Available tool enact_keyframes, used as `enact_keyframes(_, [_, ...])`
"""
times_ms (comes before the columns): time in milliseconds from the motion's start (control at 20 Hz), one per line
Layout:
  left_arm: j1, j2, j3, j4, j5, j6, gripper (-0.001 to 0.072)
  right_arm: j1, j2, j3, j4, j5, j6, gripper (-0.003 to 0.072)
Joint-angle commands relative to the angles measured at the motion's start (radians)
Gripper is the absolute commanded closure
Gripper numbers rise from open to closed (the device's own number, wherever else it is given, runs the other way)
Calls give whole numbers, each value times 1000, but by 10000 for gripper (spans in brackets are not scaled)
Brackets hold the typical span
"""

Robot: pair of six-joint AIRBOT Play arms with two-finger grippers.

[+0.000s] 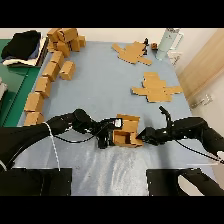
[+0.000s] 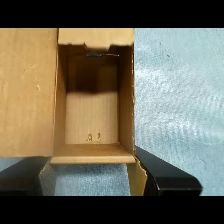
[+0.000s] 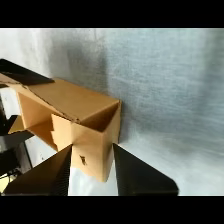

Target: Fold the box.

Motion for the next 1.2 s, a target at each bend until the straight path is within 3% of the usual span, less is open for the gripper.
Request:
enact_keyframes(0, [0,1,0,0,0,0,233,156,-1,9,-70,161,158,271])
enact_keyframes(250, [0,1,0,0,0,0,234,375,-3,117,-439,207,573,272])
enact_keyframes(550, [0,1,0,0,0,0,234,599,-35,246,-817,101,1052,280])
enact_keyframes(800, [0,1,0,0,1,0,234,758,-167,320,-912,55,1291,280])
enact_keyframes(1150, [0,1,0,0,0,0,234,818,-335,440,-949,-28,1365,280])
